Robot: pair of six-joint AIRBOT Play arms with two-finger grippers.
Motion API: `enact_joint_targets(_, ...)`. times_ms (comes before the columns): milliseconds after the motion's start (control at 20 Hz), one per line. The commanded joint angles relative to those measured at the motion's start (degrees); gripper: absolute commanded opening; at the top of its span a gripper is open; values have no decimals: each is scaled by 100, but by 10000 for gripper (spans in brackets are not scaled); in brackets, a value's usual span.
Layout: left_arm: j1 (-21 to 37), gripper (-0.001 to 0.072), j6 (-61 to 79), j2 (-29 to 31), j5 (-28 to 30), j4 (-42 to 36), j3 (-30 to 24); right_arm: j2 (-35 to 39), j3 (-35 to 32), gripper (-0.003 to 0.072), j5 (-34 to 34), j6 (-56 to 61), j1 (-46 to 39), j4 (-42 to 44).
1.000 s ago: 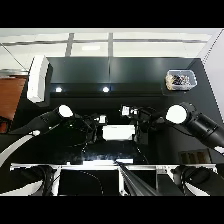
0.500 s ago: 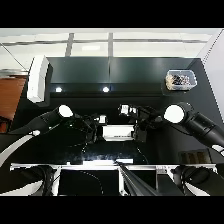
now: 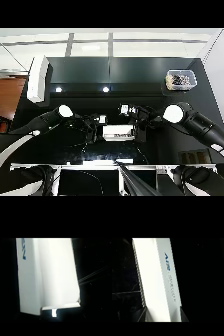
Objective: Fold the box and place the chain.
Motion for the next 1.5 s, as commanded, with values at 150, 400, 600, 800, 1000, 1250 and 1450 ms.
enact_joint_targets(150, -2, 542, 4, 0, 0, 4, -2, -7, -2, 381, 4, -2, 4, 0)
enact_joint_targets(400, -2, 542, 4, 0, 0, 2, -2, -4, -2, 336, 37, -4, 4, 2)
enact_joint_targets(600, -2, 542, 4, 0, 2, 2, -2, -4, -2, 336, 37, -4, 2, 2)
enact_joint_targets(800, -2, 542, 4, 0, 2, 2, -2, -9, -2, 335, 39, -2, 4, 2)
enact_joint_targets(1000, -2, 542, 4, 0, 2, 2, -2, -46, -39, 336, 63, -2, 4, 2)
enact_joint_targets(1250, -2, 542, 4, 0, 2, 2, -2, -46, -192, 334, 0, -2, 4, 0)
enact_joint_targets(1450, -2, 542, 4, 0, 2, 2, -2, -46, -192, 228, -26, -2, 4, 2)
